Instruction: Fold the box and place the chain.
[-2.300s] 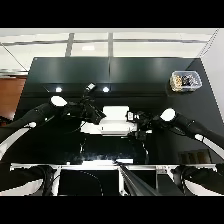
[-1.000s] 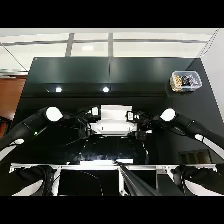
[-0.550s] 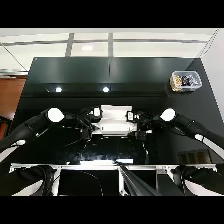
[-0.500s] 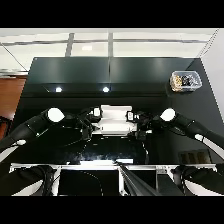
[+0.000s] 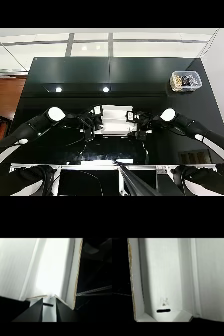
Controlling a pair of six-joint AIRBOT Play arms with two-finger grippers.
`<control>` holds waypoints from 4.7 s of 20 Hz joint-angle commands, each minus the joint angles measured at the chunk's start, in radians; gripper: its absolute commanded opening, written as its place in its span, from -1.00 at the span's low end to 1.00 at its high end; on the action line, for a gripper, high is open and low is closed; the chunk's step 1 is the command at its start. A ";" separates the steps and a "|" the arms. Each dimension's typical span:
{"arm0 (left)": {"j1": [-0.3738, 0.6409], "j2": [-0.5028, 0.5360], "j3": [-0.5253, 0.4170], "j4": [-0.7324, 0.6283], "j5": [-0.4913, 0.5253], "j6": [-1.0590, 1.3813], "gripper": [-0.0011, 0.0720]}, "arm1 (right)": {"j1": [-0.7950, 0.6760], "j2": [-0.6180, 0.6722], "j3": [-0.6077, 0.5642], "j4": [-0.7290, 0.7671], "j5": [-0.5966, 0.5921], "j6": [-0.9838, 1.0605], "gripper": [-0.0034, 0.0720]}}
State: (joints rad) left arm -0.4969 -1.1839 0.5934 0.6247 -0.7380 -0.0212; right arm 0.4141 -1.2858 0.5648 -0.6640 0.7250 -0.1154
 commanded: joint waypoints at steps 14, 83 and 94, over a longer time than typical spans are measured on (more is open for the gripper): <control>-0.033 -0.038 0.025 0.029 0.023 0.044 -0.16 | 0.001 -0.001 0.000 0.000 0.000 0.001 0.35; -0.101 -0.151 0.339 0.398 -0.261 -1.693 0.52 | 0.001 -0.001 0.000 0.001 -0.003 0.004 0.35; -0.219 -0.155 0.339 0.657 -0.190 -1.969 0.37 | 0.001 -0.001 0.000 0.001 -0.003 0.004 0.34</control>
State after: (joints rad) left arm -0.6918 -1.3369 0.9310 1.2121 -0.9558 -1.9141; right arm 0.4141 -1.2858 0.5648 -0.6628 0.7216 -0.1116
